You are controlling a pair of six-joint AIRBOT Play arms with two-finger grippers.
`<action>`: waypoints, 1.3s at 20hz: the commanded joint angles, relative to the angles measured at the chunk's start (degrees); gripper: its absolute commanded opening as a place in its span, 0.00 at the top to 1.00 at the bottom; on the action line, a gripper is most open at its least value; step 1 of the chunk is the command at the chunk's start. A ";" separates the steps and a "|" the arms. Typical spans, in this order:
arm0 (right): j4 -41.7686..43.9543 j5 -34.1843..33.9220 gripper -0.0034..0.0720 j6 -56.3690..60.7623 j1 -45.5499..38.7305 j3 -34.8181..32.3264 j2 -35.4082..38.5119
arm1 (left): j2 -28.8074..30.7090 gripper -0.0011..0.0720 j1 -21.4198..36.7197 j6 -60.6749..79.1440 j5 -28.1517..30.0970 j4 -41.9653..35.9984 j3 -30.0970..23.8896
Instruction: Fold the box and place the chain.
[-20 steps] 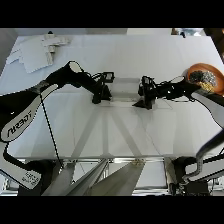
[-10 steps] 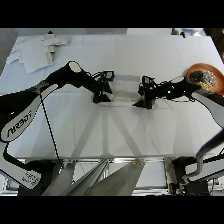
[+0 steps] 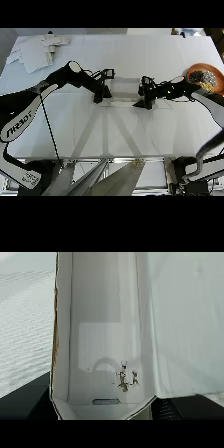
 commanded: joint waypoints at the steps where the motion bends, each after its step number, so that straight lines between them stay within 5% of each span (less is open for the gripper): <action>1: 0.04 -0.09 0.28 0.11 0.00 0.00 0.02 | 1.81 0.97 0.44 -0.44 -2.93 0.57 0.00; 8: 0.04 -0.09 0.28 0.13 0.00 0.02 0.02 | 14.21 0.97 4.48 -5.92 -7.02 4.76 0.00; 12: 0.04 -0.09 0.28 0.11 0.00 0.02 0.02 | 18.88 0.97 11.47 -32.37 -7.61 5.68 -1.14; 15: 0.04 -0.09 0.28 0.13 0.00 0.02 0.02 | 18.99 0.97 16.65 -42.27 -6.80 5.73 -6.51; 21: 0.04 -0.09 0.28 0.11 0.00 0.00 0.02 | 18.64 0.97 21.16 -51.47 5.99 1.22 -24.55; 26: 0.04 -0.09 0.28 0.13 0.00 0.00 0.02 | 16.00 0.97 20.22 -55.69 8.68 -2.67 -26.10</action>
